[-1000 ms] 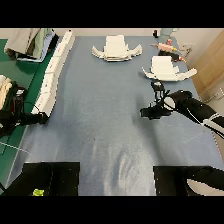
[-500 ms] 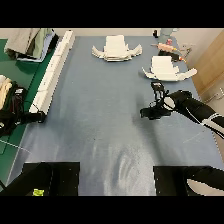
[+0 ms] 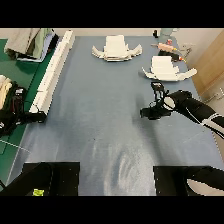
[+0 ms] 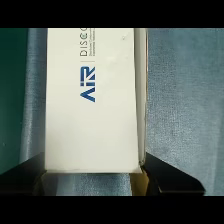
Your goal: Fold the box.
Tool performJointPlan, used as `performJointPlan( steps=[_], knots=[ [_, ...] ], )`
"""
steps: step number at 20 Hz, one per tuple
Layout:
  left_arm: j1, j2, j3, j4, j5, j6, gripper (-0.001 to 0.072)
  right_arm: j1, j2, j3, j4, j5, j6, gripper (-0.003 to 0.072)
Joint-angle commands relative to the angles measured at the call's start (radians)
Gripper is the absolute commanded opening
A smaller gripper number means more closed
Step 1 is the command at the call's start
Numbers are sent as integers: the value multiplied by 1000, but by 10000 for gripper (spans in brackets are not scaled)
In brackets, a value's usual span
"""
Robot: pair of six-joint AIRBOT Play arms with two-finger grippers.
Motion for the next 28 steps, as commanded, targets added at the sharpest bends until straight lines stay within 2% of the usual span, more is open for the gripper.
performJointPlan(
  steps=[1,10,14,15,16,17,20,24,28],
  knots=[
    [0,-1,1,1,-10,0,426,0,-1,0,1,0,0,2],
    [1,-2,-17,31,-11,0,427,0,-1,0,1,0,0,2],
    [0,-36,-17,30,-42,-2,428,0,-1,0,1,0,0,2],
    [1,-46,-17,31,-48,-2,481,0,-1,0,1,0,0,2],
    [1,-50,-17,31,-48,-2,643,0,-1,0,1,1,0,2],
    [1,-49,-16,36,-46,-2,692,0,-1,0,1,1,0,2],
    [1,-29,-12,85,-73,-5,692,0,-1,0,1,1,0,2],
    [4,76,13,156,-177,-43,692,0,-1,0,1,0,0,2],
    [4,202,61,461,-417,-281,692,0,-1,0,1,1,0,2]
  ],
)
